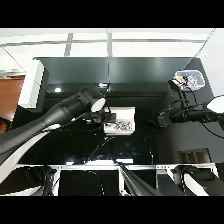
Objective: Fold the box and place the chain.
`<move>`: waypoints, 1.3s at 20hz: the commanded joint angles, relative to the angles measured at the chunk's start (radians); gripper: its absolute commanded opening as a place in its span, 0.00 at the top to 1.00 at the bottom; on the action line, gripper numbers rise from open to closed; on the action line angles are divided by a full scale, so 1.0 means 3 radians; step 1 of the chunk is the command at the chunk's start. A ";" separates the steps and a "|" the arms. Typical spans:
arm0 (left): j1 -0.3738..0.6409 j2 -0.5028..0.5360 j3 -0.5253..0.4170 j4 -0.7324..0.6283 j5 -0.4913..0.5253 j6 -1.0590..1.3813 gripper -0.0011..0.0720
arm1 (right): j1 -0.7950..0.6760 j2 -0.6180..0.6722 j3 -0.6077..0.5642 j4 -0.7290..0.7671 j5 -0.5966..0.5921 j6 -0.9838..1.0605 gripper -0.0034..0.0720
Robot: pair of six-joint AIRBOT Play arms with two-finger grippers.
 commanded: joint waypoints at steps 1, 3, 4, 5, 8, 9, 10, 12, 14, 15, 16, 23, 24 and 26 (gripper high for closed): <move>0.0202 0.0519 -0.0203 0.0315 -0.0313 0.0465 0.26 | -0.0005 0.0003 -0.0001 -0.0013 0.0010 -0.0001 0.54; 0.0523 0.0844 -0.0519 0.0263 -0.0144 0.0755 0.26 | -0.0005 0.0001 -0.0001 -0.0037 -0.0032 0.0000 0.54; 0.0721 0.0979 -0.0708 0.0167 -0.0020 0.0914 0.26 | -0.0005 0.0001 -0.0001 -0.0037 -0.0052 0.0001 0.54; 0.0959 0.1105 -0.0941 -0.0053 0.0164 0.1115 0.26 | -0.0005 0.0001 -0.0001 -0.0037 -0.0067 0.0003 0.54; 0.1651 0.1263 -0.1614 -0.1678 0.0851 0.2681 0.26 | -0.0005 0.0001 -0.0003 -0.0037 -0.0071 0.0014 0.54; 0.1811 0.1232 -0.1780 -0.2346 0.0865 0.3583 0.26 | -0.0005 0.0001 -0.0003 -0.0037 -0.0071 0.0024 0.54; 0.1904 0.1194 -0.1924 -0.2799 0.0800 0.4531 0.25 | -0.0005 0.0001 -0.0003 -0.0033 -0.0072 0.0031 0.54; 0.1872 0.1113 -0.2201 -0.3042 0.0900 0.5926 0.00 | -0.0005 0.0001 -0.0003 -0.0032 -0.0075 0.0060 0.54; 0.1760 0.1034 -0.2363 -0.3024 0.1055 0.6926 0.00 | -0.0005 0.0001 -0.0003 -0.0031 -0.0078 0.0064 0.54; 0.1704 0.0999 -0.2397 -0.3012 0.1144 0.7411 0.00 | -0.0005 0.0001 -0.0003 -0.0031 -0.0078 0.0071 0.54; 0.1643 0.0955 -0.2403 -0.3014 0.1261 0.7843 0.00 | -0.0005 0.0001 -0.0003 -0.0029 -0.0079 0.0093 0.54; 0.1500 0.0437 -0.2216 -0.3644 0.1691 0.8713 0.00 | -0.0001 0.0001 -0.0003 0.0047 -0.0078 0.0177 0.54; 0.1497 0.0355 -0.2173 -0.3789 0.1662 0.8733 0.01 | -0.0001 0.0001 -0.0003 0.0056 -0.0078 0.0177 0.54; 0.1469 0.0281 -0.2090 -0.3754 0.1671 0.8715 0.01 | -0.0001 0.0001 -0.0003 0.0061 -0.0074 0.0177 0.54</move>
